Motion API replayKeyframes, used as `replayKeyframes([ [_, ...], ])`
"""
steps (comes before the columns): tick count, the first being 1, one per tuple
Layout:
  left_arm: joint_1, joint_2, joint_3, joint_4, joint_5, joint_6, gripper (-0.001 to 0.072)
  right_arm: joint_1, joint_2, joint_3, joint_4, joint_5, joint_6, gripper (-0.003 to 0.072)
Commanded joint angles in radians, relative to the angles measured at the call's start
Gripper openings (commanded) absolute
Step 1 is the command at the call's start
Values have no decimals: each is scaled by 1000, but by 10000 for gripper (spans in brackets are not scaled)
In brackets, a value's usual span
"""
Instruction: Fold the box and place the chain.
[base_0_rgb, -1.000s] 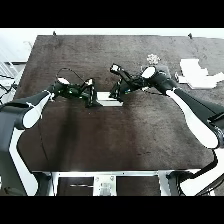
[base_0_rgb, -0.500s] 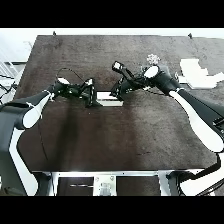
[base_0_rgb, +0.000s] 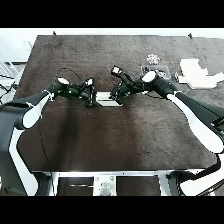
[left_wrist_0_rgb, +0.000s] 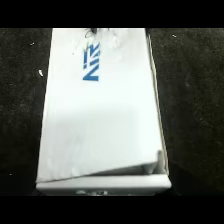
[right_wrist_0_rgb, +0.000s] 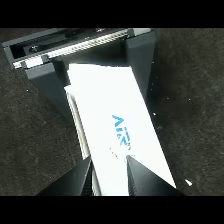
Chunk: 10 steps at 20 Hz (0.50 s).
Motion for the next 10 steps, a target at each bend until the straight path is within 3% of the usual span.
replayKeyframes([
  [1, -1, 1, 0, -1, 2, -1, 355, 6, 0, -25, 3, 33, 2, 238],
  [3, -1, 1, 0, -1, 2, -1, 355, 2, -1, -41, 3, 29, 2, 243],
  [6, -1, 1, 0, -1, 2, -1, 355, -10, 0, -63, 23, 17, -10, 450],
  [10, -1, 1, 0, -1, 2, -1, 355, -57, 2, -61, 232, 35, -147, 449],
])
